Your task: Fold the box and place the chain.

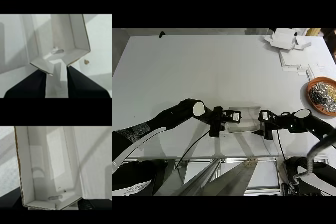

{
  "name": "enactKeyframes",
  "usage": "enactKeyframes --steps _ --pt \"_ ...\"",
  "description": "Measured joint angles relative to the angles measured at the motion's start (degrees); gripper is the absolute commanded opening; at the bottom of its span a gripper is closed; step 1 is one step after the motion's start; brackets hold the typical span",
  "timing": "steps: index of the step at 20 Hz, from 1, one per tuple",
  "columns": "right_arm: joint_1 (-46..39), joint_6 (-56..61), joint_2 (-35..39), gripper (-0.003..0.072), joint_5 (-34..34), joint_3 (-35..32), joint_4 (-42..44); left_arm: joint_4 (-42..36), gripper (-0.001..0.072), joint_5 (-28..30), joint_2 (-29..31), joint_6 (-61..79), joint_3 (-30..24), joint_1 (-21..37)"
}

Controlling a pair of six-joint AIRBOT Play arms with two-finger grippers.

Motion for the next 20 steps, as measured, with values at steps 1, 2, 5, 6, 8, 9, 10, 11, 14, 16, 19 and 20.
enactKeyframes --steps 1,2,5,6,8,9,10,11,14,16,19,20 --pt "0.0 0.0 0.0 0.0433 0.0 0.0 0.0 -0.6 0.0248 0.4 0.0 0.1 0.0 -0.1" --pt "0.0 0.0 0.0 0.0433 0.0 0.0 0.0 -1.1 0.0248 0.8 -0.1 0.4 0.0 -0.2" --pt "0.0 0.0 0.0 0.0433 0.0 0.0 0.0 -3.1 0.0247 1.5 -0.4 1.4 -0.1 -0.8" --pt "0.0 0.0 0.0 0.0433 0.0 0.0 0.0 -3.9 0.0246 1.8 -0.5 1.6 -0.1 -1.0" --pt "0.0 0.0 0.0 0.0433 0.0 0.0 0.0 -5.4 0.0188 2.6 -0.7 2.5 -0.1 -1.2" --pt "0.0 0.0 0.0 0.0433 0.0 0.0 0.0 -6.4 0.0188 2.9 -0.7 2.8 -0.1 -1.4" --pt "0.0 0.0 0.0 0.0433 0.0 0.0 0.0 -7.1 0.0184 3.3 -0.8 3.0 -0.1 -1.6" --pt "0.0 0.1 0.0 0.0433 0.0 0.0 0.0 -7.9 0.0143 3.7 -0.8 3.1 -0.1 -1.7" --pt "0.0 0.0 0.0 0.0433 0.0 0.0 0.0 -9.8 0.0139 4.4 -1.3 3.5 -0.1 -2.1" --pt "0.0 0.0 0.0 0.0433 0.0 0.0 0.0 -10.4 0.0186 4.5 -1.6 3.5 -0.1 -2.4" --pt "0.0 -0.1 0.0 0.0433 0.0 0.0 0.0 -11.2 0.0377 5.0 -1.9 3.6 -0.1 -2.8" --pt "0.0 -0.1 0.0 0.0433 0.0 0.0 0.0 -11.2 0.0415 5.0 -1.9 2.9 -0.1 -2.8"
